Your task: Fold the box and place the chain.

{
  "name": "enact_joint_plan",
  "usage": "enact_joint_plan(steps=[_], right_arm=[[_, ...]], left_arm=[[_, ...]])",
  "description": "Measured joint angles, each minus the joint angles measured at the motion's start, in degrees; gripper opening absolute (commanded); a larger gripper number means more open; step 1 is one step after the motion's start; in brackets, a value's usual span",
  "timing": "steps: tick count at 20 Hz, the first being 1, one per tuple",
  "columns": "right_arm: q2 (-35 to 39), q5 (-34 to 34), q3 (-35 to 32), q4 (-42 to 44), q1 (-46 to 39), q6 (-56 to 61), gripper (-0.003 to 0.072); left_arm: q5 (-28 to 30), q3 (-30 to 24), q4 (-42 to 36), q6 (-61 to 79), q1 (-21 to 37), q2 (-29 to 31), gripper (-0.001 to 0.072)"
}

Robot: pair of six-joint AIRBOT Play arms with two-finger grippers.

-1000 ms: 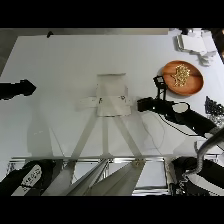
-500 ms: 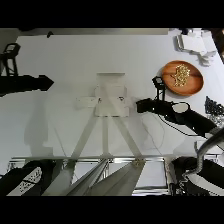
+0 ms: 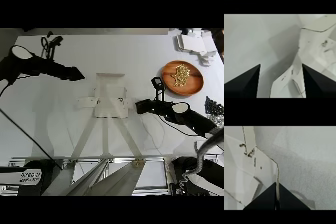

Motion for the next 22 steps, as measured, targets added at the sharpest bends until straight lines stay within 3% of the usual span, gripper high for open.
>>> enact_joint_plan(steps=[3, 7, 16, 19, 21, 22], right_arm=[[0.00, 0.04, 0.00, -0.22, 0.00, -0.02, 0.0008], [0.00, 0.07, 0.00, -0.31, 0.00, 0.00, 0.0008], [0.00, 0.31, 0.00, -0.33, 0.00, -0.02, 0.0009], [0.00, 0.35, 0.00, -0.33, 0.00, -0.02, 0.0009], [0.00, 0.35, 0.00, -0.35, 0.00, -0.02, 0.0009], [0.00, 0.33, 0.00, -0.35, 0.00, -0.02, 0.0009]], left_arm=[[-2.47, 2.05, -3.13, 8.76, -1.81, -4.70, 0.0576], [-0.87, 2.99, -4.79, 18.03, -5.77, -6.95, 0.0575], [1.03, 3.28, -6.38, 23.67, -9.86, -10.21, 0.0548], [-0.39, 3.28, -7.32, 25.42, -10.51, -11.89, 0.0363], [-0.94, 3.28, -7.82, 27.17, -10.78, -12.48, 0.0012], [-1.46, 3.30, -8.17, 28.24, -10.82, -12.66, 0.0012]])
